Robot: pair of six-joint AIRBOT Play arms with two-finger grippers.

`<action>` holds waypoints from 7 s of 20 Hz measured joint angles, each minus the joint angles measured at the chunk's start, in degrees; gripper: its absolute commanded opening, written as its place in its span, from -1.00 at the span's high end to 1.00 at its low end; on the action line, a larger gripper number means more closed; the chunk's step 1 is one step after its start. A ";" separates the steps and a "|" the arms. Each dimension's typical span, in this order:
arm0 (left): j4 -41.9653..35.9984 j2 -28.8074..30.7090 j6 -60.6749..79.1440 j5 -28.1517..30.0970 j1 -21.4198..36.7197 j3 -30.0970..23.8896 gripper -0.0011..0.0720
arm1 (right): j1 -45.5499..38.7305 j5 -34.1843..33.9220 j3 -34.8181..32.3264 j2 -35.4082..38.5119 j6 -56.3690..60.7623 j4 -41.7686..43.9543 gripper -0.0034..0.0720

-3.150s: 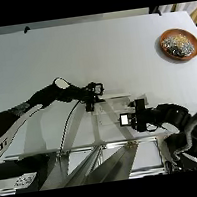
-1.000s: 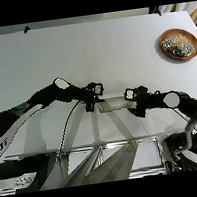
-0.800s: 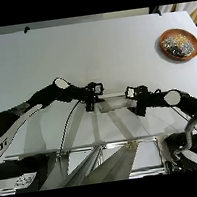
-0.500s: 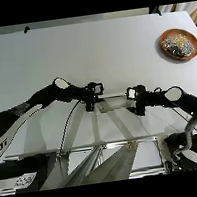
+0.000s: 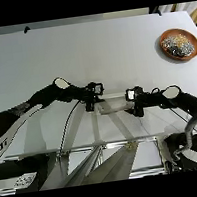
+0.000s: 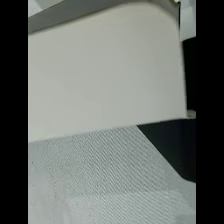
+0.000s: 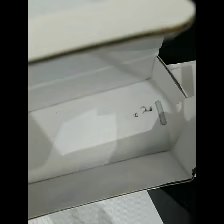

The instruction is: Fold the box and place the chain.

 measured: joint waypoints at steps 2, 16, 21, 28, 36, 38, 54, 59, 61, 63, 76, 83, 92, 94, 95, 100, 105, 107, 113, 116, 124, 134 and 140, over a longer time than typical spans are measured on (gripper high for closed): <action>0.11 0.00 0.00 -0.20 0.00 0.00 0.94 | -0.02 1.40 0.00 -0.28 -0.26 0.17 -0.87; -0.02 0.00 0.00 -0.04 0.00 0.00 0.94 | -0.02 2.01 0.04 -2.27 -0.68 0.52 -0.04; -0.04 0.00 0.00 0.02 0.00 0.00 0.94 | -0.02 1.14 0.04 -2.36 -0.66 0.39 0.07; -0.07 0.00 -0.02 0.07 0.00 0.00 0.94 | 0.04 -0.15 0.00 -2.45 -0.59 -0.83 -0.58; -0.13 -0.02 -0.04 0.28 0.00 -0.02 0.94 | -2.16 0.81 -0.04 -2.47 -5.16 3.56 -0.59; -0.22 -0.02 -0.11 0.50 0.00 -0.02 0.94 | -3.96 1.64 -0.04 -2.54 -6.36 4.79 -0.66; -0.04 -0.02 -0.02 0.07 0.00 0.00 0.94 | -5.14 6.60 1.55 -8.76 -17.46 11.76 -0.84; 0.07 -0.02 -0.02 -0.17 0.00 0.00 0.94 | -5.14 7.76 1.66 -11.34 -16.70 10.36 -0.49; 0.07 -0.02 -0.02 -0.22 0.00 0.00 0.94 | -5.18 8.11 1.68 -11.74 -16.63 9.99 -0.48; 0.02 -0.02 0.00 -0.17 0.00 0.00 0.94 | -5.51 8.46 1.70 -11.98 -16.63 9.62 -0.47; -0.07 -0.02 -0.02 0.04 -0.02 -0.02 0.94 | -6.54 9.03 1.70 -12.20 -15.28 8.33 -0.51; -0.07 -0.02 -0.04 0.04 -0.02 -0.02 0.94 | -6.54 9.62 1.68 -12.20 -14.51 9.25 -0.71; -0.07 -0.02 -0.04 0.04 -0.02 -0.02 0.94 | -6.56 10.49 1.68 -12.20 -12.33 10.05 -0.70; -0.02 -0.02 -0.02 0.00 -0.02 -0.02 0.94 | -6.56 10.36 1.68 -12.22 -12.24 10.58 -0.31; -0.04 -0.02 -0.02 0.00 -0.02 -0.02 0.94 | -6.56 10.43 1.68 -12.22 -12.24 10.75 -0.30; -0.04 -0.02 -0.02 0.02 -0.02 -0.02 0.94 | -6.56 10.47 1.68 -12.22 -12.09 10.64 0.05; -0.04 -0.02 -0.02 0.04 -0.02 -0.02 0.94 | -6.56 10.36 1.70 -12.22 -12.09 9.42 0.06; -0.04 -0.02 -0.02 0.04 -0.02 -0.02 0.94 | -6.56 10.34 1.70 -12.20 -12.11 9.20 0.06; -0.04 -0.02 -0.04 0.04 -0.02 -0.02 0.94 | -6.56 10.29 1.70 -12.22 -12.13 8.90 0.05; -0.04 -0.02 -0.02 0.07 -0.02 -0.02 0.94 | -6.56 10.49 1.73 -12.20 -12.13 8.83 0.05; -0.02 -0.04 -0.04 -0.09 -0.02 -0.02 0.94 | -6.56 11.82 1.70 -12.22 -12.09 8.70 0.05; -0.02 -0.04 -0.04 -0.02 -0.02 -0.02 0.94 | -6.56 12.13 1.70 -12.22 -12.09 8.74 0.05; 0.39 0.39 0.13 1.11 -0.02 0.00 -0.41 | -6.56 12.76 1.68 -12.22 -12.31 8.46 0.05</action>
